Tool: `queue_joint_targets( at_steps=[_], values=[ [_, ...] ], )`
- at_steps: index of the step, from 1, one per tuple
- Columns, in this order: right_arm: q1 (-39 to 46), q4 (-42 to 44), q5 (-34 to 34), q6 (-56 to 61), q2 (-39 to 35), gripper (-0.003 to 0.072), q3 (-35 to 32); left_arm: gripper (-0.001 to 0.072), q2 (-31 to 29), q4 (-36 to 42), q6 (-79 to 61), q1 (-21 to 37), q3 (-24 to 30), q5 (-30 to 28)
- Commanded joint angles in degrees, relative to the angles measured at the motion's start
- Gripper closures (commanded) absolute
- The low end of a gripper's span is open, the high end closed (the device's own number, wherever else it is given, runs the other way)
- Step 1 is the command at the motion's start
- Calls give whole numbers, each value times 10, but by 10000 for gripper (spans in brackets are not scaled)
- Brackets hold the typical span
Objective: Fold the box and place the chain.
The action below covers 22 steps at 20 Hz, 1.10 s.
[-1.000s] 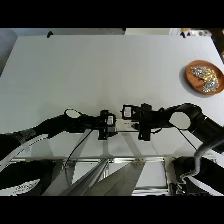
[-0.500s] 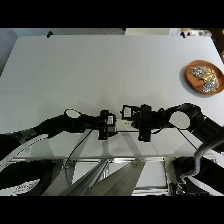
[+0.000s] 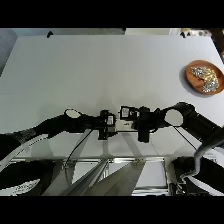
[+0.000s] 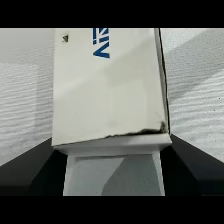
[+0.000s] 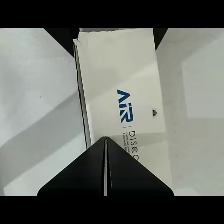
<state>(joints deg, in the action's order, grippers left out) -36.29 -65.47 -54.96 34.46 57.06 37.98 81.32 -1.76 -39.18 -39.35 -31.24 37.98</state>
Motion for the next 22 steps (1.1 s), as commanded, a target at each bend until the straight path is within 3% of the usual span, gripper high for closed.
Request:
queue_joint_targets(
  at_steps=[1, 22],
  values=[
    [-1, 0, -8, 0, 2, 671, -3, 575, 0, 0, 0, 0, 0, 0],
    [-1, 12, 5, 2, 31, 669, -11, 575, 0, 0, 0, 0, 0, 0]
  ],
)
